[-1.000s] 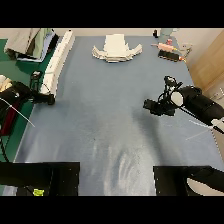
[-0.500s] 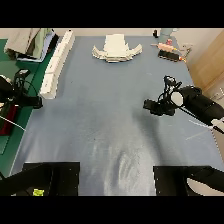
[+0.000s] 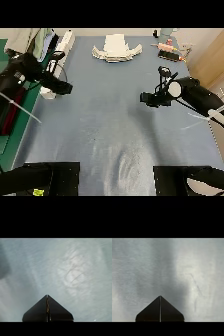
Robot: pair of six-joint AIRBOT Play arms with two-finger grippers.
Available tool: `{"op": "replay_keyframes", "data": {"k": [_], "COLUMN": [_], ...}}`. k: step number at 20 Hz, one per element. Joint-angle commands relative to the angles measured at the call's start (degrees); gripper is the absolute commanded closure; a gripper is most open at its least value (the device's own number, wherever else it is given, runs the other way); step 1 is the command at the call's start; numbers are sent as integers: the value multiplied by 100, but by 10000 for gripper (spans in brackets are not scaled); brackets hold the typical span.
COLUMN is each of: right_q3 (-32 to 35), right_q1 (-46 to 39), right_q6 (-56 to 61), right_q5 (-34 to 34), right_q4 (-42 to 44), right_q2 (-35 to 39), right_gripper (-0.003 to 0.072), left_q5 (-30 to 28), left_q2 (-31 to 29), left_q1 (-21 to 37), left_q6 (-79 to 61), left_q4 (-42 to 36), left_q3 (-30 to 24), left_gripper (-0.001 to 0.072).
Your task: Fold the box.
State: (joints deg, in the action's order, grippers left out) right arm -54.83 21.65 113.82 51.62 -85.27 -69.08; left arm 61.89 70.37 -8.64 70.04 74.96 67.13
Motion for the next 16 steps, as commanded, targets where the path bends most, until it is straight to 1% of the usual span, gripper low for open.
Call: {"op": "replay_keyframes", "data": {"k": [1,3,5,16], "right_q3": [-560,-708,-730,-730], "right_q1": [87,199,271,264], "right_q6": [-527,-636,-632,-632], "right_q5": [234,221,168,192], "right_q4": [291,323,348,365], "right_q2": [-415,-592,-651,-651], "right_gripper": [684,683,684,684], "left_q5": [192,151,129,120], "left_q2": [769,1062,1172,1178], "left_q1": [-634,-739,-780,-793], "left_q6": [911,1025,1034,1034], "left_q4": [-72,-275,-474,-472], "left_q3": [678,780,780,780], "left_gripper": [691,690,690,690]}}
